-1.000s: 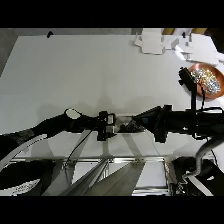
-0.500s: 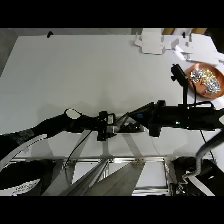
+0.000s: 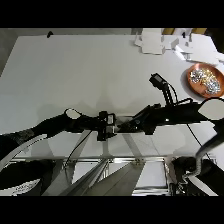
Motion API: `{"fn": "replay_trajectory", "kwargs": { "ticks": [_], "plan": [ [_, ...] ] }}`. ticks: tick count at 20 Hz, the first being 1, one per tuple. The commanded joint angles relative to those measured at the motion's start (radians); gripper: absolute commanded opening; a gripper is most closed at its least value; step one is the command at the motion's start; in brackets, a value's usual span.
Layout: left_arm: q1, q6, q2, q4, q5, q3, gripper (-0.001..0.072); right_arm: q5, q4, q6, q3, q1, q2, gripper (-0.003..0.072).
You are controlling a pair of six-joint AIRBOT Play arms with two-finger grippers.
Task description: Fold the box and place the chain.
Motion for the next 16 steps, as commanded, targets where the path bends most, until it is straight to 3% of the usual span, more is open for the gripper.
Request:
{"fn": "replay_trajectory", "kwargs": {
  "ticks": [1, 3, 7, 10, 16],
  "plan": [
    [0.0, 0.0, 0.0, 0.0, 0.0, 0.0, 0.0134, 0.05, 0.031, -0.097, 0.05, 0.001, -0.075, 0.0311],
    [0.0, 0.0, 0.0, 0.0, 0.0, 0.0, 0.0134, 0.09, 0.012, -0.134, 0.15, 0.001, -0.15, 0.0294],
    [0.0, 0.0, 0.0, 0.0, 0.0, 0.0, 0.0134, 0.048, -0.115, -0.179, 0.29, 0.001, -0.292, 0.0022],
    [0.0, 0.0, 0.0, 0.0, 0.0, 0.0, 0.0134, 0.068, -0.267, -0.201, 0.289, 0.001, -0.378, 0.0018],
    [0.0, 0.0, 0.0, 0.0, 0.0, 0.0, 0.0134, 0.072, -0.251, -0.379, 0.183, 0.01, -0.378, 0.0018]
  ]
}}
